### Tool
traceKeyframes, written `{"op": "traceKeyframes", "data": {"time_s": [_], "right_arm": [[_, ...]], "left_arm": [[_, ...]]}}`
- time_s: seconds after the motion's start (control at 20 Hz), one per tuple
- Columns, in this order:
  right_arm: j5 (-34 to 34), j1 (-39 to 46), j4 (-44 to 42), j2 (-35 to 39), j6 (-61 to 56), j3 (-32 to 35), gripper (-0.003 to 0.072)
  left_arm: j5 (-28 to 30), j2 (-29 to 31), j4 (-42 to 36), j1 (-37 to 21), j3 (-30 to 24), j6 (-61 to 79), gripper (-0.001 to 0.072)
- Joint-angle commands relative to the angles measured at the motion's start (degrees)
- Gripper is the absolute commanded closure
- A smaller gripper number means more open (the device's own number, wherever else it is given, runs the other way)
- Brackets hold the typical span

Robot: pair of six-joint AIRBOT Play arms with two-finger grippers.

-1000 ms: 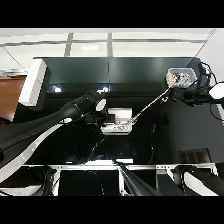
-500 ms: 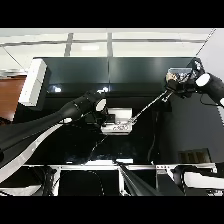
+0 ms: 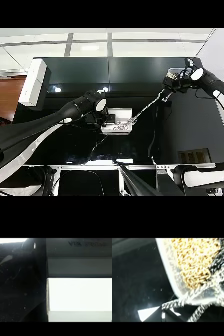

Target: Fold the box and place the chain.

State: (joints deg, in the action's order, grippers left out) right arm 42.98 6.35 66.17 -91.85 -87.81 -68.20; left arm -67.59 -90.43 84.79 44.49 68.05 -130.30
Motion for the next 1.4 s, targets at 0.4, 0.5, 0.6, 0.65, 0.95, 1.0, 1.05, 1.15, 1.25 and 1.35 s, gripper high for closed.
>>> {"op": "traceKeyframes", "data": {"time_s": [0.4, 0.5, 0.6, 0.65, 0.95, 1.0, 1.05, 1.15, 1.25, 1.35], "right_arm": [[22.9, -1.4, 2.7, 38.5, 3.6, -1.1, 0.0672], [24.2, -2.5, -1.0, 44.4, 3.7, -1.1, 0.0672], [24.7, -4.3, -4.8, 48.2, 3.7, -1.1, 0.0672], [24.6, -5.4, -6.6, 49.3, 3.7, -1.1, 0.0672], [21.7, -11.1, -21.9, 50.2, 5.3, -2.3, 0.0672], [20.8, -11.7, -22.9, 50.2, 5.7, -3.0, 0.0672], [20.2, -12.1, -23.6, 50.2, 5.7, -3.8, 0.0672], [19.2, -12.3, -28.0, 50.1, 5.9, -4.3, 0.0672], [18.5, -12.3, -33.7, 50.1, 7.4, -4.3, 0.0672], [18.4, -12.3, -37.2, 50.1, 9.5, -4.3, 0.0672]], "left_arm": [[-0.3, 0.0, 0.0, 0.0, 0.0, 0.0, 0.0681], [-0.3, 0.0, 0.0, 0.0, 0.0, 0.0, 0.0681], [-0.3, 0.0, 0.0, 0.0, 0.0, 0.0, 0.0681], [-0.4, 0.0, 0.0, 0.0, 0.0, 0.0, 0.0681], [-0.5, 0.0, 0.0, 0.0, 0.0, 0.0, 0.0681], [-0.4, 0.0, 0.0, 0.0, 0.0, 0.0, 0.0681], [-0.4, 0.0, 0.0, 0.0, 0.0, 0.0, 0.0681], [-0.4, 0.0, 0.0, 0.0, 0.0, 0.0, 0.0681], [-0.4, 0.0, 0.0, 0.0, 0.0, 0.0, 0.0681], [-0.4, 0.0, 0.0, 0.0, 0.0, 0.0, 0.0681]]}}
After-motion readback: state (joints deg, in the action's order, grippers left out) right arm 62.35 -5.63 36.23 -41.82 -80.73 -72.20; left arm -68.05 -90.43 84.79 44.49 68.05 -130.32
